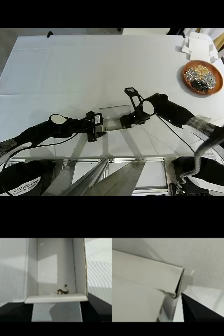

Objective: Fold the box and place the chain.

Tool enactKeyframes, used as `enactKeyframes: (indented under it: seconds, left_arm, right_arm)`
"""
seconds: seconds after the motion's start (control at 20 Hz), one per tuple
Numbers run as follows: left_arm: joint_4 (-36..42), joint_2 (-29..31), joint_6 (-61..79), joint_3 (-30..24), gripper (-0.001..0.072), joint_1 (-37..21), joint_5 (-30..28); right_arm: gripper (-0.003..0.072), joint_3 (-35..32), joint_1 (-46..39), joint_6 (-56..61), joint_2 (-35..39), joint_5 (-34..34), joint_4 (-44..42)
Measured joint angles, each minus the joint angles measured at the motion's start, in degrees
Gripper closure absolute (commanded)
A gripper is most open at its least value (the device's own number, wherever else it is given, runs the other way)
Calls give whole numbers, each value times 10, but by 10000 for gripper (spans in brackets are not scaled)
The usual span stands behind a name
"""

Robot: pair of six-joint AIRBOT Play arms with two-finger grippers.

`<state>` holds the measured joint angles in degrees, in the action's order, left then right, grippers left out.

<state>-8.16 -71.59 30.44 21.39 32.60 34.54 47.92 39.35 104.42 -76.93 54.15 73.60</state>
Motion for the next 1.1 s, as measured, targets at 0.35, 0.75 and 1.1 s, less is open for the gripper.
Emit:
enactKeyframes:
  seconds: [0.35, 0.75, 1.1]
  left_arm:
    - [0, 0, 0, 0, 642, 0, 0]
    - [0, 0, 0, 0, 642, 0, 1]
    - [0, 0, -1, 0, 642, 0, 0]
  right_arm:
    - [324, 7, 27, 80, -19, 3, 39]
    - [642, 7, 38, 111, -21, 13, 66]
    - [361, 29, 42, 127, -21, 37, 104]
